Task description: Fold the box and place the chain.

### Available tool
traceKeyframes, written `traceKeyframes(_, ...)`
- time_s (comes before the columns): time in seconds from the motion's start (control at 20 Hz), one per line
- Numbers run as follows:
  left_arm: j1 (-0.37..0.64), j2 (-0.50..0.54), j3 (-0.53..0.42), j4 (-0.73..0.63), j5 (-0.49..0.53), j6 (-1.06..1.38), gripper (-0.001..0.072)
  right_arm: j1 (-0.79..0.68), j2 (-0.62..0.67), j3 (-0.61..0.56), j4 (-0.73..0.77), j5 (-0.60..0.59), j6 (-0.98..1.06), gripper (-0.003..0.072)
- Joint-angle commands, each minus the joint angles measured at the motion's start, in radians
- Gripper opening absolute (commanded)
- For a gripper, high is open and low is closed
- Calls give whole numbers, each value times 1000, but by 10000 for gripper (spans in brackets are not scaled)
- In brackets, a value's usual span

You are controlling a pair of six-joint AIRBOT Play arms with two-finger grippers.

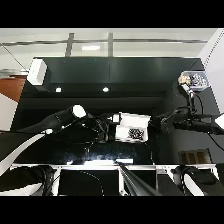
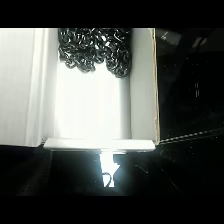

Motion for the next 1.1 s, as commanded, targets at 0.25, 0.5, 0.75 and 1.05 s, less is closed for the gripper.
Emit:
traceKeyframes(0.25, -1, 28, 1, 0, 6, -34, 702, 0, 0, 1, 0, 0, 0, 678)
traceKeyframes(0.5, -3, 29, 0, -13, 6, -34, 702, 0, 0, 1, 0, 0, 2, 678)
traceKeyframes(0.75, -8, 28, 0, -13, 14, -31, 702, 0, 0, 1, 0, 0, 3, 678)
traceKeyframes(1.05, -45, 23, 0, -16, 62, -31, 702, 0, 0, 1, 0, 0, 3, 678)
